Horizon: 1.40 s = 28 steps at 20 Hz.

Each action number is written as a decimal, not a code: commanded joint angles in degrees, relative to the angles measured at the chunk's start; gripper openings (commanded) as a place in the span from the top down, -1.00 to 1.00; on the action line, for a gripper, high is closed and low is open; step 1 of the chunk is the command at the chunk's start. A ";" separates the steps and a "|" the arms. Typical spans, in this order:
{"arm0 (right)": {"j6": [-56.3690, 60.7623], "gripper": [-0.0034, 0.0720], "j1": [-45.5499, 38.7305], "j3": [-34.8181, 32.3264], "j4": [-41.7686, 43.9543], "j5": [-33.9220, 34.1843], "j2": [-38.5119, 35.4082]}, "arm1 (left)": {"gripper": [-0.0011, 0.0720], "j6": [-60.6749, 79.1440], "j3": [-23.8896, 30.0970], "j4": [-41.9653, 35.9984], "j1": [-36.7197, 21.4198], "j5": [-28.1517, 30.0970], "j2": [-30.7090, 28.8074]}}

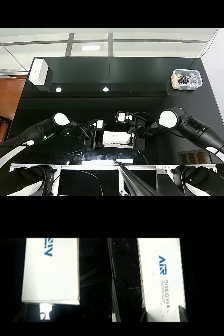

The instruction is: Fold the box and place the chain.

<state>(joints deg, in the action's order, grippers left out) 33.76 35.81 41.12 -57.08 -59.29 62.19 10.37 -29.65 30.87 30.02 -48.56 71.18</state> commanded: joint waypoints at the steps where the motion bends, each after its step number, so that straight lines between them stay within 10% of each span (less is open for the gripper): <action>1: 0.02 -0.20 0.02 -0.02 -0.59 0.44 0.00 | 0.04 0.04 0.00 0.11 -0.04 0.11 -0.04; 28: 1.03 -0.42 1.81 0.07 -0.63 0.28 -2.80 | 0.04 0.04 0.00 0.11 -0.04 0.11 -0.04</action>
<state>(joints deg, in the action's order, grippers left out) 34.22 37.56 41.10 -58.43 -59.51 60.62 10.37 -29.63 31.05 30.02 -48.53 71.18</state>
